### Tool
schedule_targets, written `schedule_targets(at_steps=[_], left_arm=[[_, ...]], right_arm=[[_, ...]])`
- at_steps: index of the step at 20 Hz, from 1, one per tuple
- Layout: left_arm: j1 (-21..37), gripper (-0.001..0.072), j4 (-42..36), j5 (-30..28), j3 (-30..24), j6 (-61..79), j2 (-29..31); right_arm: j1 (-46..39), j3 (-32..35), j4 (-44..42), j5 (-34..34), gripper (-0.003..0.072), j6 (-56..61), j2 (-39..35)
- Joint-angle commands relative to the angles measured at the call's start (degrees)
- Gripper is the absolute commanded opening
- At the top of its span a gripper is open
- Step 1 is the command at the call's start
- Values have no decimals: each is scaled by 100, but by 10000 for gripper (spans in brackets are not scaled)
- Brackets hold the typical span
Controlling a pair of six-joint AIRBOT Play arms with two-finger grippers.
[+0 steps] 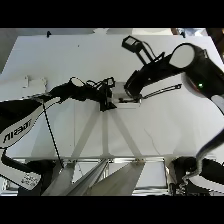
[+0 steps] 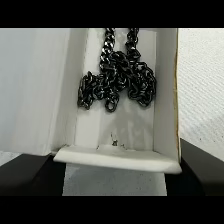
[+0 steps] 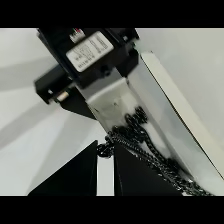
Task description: Fold the box and place the chain.
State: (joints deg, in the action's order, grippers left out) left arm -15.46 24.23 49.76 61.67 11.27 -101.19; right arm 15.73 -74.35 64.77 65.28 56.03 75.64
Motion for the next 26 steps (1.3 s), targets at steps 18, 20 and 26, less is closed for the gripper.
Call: schedule_targets(at_steps=[18, 20, 26], left_arm=[[2, 19, 2, -4, 0, 2, 0], [2, 19, 2, -2, 0, 2, 0], [2, 19, 2, -2, 0, 2, 0]], right_arm=[[-1261, -4, 3228, 380, 316, 1589, 140], [-1945, -2, 3226, 468, 317, 1777, 221], [-2955, -2, 3099, 481, 436, 1899, 737]])
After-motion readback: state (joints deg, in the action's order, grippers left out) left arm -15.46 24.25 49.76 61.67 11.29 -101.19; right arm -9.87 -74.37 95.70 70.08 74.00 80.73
